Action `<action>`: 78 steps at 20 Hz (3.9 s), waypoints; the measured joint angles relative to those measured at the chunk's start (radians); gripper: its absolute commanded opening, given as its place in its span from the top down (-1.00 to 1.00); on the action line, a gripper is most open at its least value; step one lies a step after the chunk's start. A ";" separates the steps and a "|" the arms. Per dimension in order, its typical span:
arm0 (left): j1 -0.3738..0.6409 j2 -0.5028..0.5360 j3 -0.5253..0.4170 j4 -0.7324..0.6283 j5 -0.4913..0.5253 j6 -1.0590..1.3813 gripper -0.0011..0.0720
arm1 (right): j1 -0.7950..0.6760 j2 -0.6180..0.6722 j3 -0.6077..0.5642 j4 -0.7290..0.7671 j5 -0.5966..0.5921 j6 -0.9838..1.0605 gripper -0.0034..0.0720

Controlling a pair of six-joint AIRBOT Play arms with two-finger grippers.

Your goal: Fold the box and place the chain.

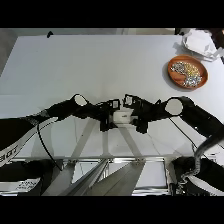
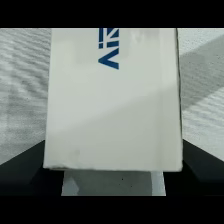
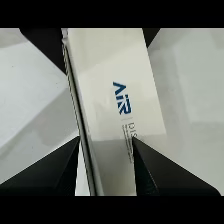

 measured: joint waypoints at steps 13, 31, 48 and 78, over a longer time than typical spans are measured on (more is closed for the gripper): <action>0.000 0.000 0.000 0.000 0.000 -0.001 -0.15 | 0.000 0.103 -0.089 0.311 -0.162 -0.187 0.88; 0.000 0.000 0.000 0.002 0.000 0.001 -0.15 | 0.000 0.108 -0.315 0.580 -0.318 -0.388 0.88; 0.000 0.000 0.000 -0.002 0.000 -0.003 -0.15 | -0.017 0.272 -0.245 0.534 -0.383 -0.207 0.87; 0.000 0.000 0.000 0.000 0.000 0.000 -0.15 | -0.748 -0.126 0.079 -0.483 0.266 1.001 0.86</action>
